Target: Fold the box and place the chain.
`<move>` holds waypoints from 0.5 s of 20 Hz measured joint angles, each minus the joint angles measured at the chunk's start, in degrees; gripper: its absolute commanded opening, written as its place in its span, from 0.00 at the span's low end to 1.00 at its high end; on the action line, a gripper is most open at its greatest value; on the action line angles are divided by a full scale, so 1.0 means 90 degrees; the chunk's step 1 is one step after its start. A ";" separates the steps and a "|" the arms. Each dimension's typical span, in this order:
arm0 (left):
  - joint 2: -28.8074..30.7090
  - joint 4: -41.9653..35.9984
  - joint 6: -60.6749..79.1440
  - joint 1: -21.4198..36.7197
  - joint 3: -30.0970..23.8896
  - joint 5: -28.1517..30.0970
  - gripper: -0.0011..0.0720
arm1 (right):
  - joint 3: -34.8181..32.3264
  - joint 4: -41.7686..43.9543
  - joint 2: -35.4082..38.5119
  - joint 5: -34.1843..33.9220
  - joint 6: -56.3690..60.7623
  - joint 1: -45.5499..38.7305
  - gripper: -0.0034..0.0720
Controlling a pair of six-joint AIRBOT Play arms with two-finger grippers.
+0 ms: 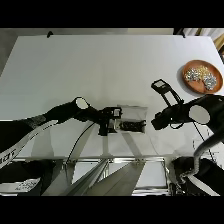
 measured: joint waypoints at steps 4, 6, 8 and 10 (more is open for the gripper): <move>0.0000 0.0000 0.0002 0.0000 0.0000 0.0000 0.56 | -0.0716 -0.0005 0.0027 -0.0321 -0.0350 -0.0311 0.11; 0.0000 0.0002 0.0002 0.0000 0.0000 0.0000 0.56 | -0.1056 0.0262 0.0032 -0.0593 -0.1350 -0.0364 0.13; 0.0000 0.0000 0.0002 0.0000 0.0000 0.0000 0.56 | -0.1299 0.0345 0.0022 -0.0799 -0.2545 -0.0396 0.13; 0.0000 0.0002 0.0000 0.0000 0.0000 0.0000 0.56 | -0.1438 0.0379 -0.0029 -0.0998 -0.3713 -0.0413 0.24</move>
